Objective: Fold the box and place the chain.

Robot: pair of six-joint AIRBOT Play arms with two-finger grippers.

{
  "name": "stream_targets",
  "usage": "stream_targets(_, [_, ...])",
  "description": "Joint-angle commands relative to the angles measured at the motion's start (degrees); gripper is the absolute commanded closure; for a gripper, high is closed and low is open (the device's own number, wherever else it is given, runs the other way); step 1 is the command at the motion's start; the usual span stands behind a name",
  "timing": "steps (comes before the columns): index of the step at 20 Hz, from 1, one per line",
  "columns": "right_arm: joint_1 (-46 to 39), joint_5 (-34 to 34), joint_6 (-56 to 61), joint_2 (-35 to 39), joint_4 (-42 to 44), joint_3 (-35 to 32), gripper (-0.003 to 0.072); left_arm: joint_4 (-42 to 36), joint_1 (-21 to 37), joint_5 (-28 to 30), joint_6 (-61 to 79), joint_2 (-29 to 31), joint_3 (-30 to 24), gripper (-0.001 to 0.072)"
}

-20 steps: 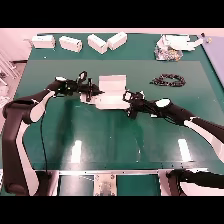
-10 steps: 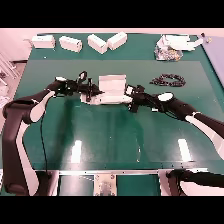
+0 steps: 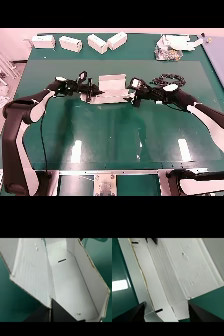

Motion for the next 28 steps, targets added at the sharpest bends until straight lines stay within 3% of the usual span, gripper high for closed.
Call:
stream_targets(1, [-2.25,4.26,-1.29,-1.73,-0.46,1.77,0.0077,0.0,-0.04,-0.13,0.04,-0.04,-0.02,0.0687])
stream_targets(12, [-4.96,13.38,-2.51,-7.78,-1.57,9.16,0.0069,0.0,-0.04,-0.22,0.04,-0.04,-0.02,0.0687])
stream_targets(28, [-6.64,20.26,-2.34,-13.92,-3.96,15.72,0.0069,0.0,-0.04,-0.42,0.04,-0.04,-0.02,0.0687])
